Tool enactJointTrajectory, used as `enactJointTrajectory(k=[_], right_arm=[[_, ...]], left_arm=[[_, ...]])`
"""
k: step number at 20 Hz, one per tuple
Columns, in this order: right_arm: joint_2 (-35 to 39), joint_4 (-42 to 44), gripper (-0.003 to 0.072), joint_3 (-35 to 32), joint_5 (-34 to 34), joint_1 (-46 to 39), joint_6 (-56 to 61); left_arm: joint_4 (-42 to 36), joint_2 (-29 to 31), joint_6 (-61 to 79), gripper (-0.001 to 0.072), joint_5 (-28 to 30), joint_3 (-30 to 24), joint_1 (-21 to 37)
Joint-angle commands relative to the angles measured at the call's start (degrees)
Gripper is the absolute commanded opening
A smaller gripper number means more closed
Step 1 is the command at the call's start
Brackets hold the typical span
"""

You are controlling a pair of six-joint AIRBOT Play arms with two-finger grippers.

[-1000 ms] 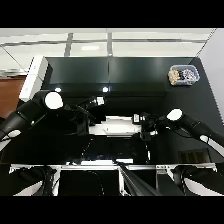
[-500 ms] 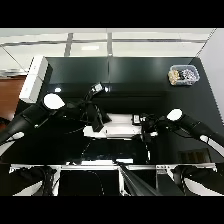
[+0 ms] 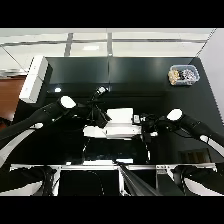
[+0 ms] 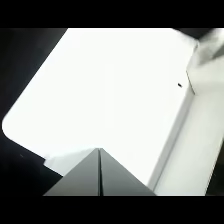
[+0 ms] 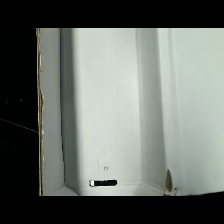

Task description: Fold the box and place the chain.

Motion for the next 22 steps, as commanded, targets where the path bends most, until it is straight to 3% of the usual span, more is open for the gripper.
enactJointTrajectory(k=[1,4,8,13,17,18,19,20,22], right_arm=[[0.0,0.0,0.0062,0.0,0.0,0.0,-0.1],[0.0,0.0,0.0062,0.0,0.0,0.0,-0.1],[0.0,0.0,0.0062,0.0,0.2,0.0,-0.1],[0.0,0.0,0.0062,0.0,0.2,0.0,-0.1],[0.0,0.0,0.0062,0.0,0.2,0.0,-0.1],[0.0,0.0,0.0062,0.0,0.2,0.0,-0.1],[0.0,0.0,0.0062,0.0,0.2,0.0,-0.1],[0.0,0.0,0.0062,0.0,0.2,0.0,-0.1],[0.0,0.0,0.0062,0.0,0.2,0.0,-0.1]], left_arm=[[0.8,-1.1,0.2,0.0025,-2.2,0.9,0.4],[5.0,2.2,0.1,0.0023,-4.5,4.6,2.1],[6.2,12.0,0.1,0.0023,-7.7,5.6,4.5],[10.4,19.8,1.0,0.0023,-14.8,-1.6,5.5],[16.9,19.5,14.3,0.0032,-14.3,-8.3,5.4],[17.1,19.0,19.0,0.0250,-12.9,-9.2,5.4],[17.0,18.6,24.2,0.0648,-10.3,-10.0,5.3],[17.3,18.1,26.6,0.0707,-7.1,-10.4,5.0],[17.4,16.7,29.2,0.0707,-1.9,-10.5,4.8]])
